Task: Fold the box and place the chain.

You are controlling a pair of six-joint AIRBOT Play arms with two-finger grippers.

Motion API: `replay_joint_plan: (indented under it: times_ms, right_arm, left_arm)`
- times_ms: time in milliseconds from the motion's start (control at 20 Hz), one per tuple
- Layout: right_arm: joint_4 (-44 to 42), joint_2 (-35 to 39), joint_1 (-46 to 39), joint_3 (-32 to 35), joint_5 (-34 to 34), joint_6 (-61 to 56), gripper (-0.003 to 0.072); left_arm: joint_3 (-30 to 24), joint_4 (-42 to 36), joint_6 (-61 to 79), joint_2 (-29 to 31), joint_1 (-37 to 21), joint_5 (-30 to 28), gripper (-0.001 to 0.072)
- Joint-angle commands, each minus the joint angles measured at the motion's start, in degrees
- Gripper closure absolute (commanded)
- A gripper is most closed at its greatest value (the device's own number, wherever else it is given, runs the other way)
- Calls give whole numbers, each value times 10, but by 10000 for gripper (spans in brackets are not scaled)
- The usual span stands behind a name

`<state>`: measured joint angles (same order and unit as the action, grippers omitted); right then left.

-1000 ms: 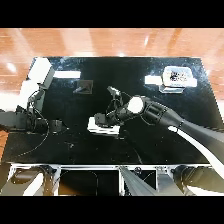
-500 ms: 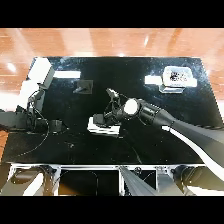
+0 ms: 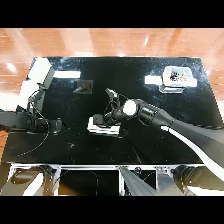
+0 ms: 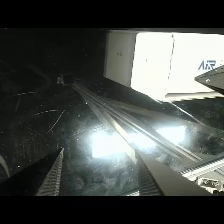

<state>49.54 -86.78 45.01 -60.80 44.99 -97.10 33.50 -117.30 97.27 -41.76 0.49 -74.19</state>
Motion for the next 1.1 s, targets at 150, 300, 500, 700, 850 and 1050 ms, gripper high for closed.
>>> replay_joint_plan:
  times_ms: [150,300,500,700,850,1050]
  right_arm:
    - [1,5,0,0,11,1,655]
    - [-44,28,-12,-4,10,45,655]
    - [-50,99,-69,-5,43,78,655]
    - [88,175,-155,-3,161,68,655]
    - [198,210,-232,17,287,65,657]
    - [251,241,-349,48,384,93,656]
  left_arm:
    - [0,-7,0,0,0,-1,158]
    - [0,-9,1,0,0,0,158]
    - [0,-30,43,0,0,2,157]
    - [2,-82,132,-30,3,7,157]
    - [35,-95,267,-86,54,10,157]
    - [103,-88,495,-150,183,68,76]
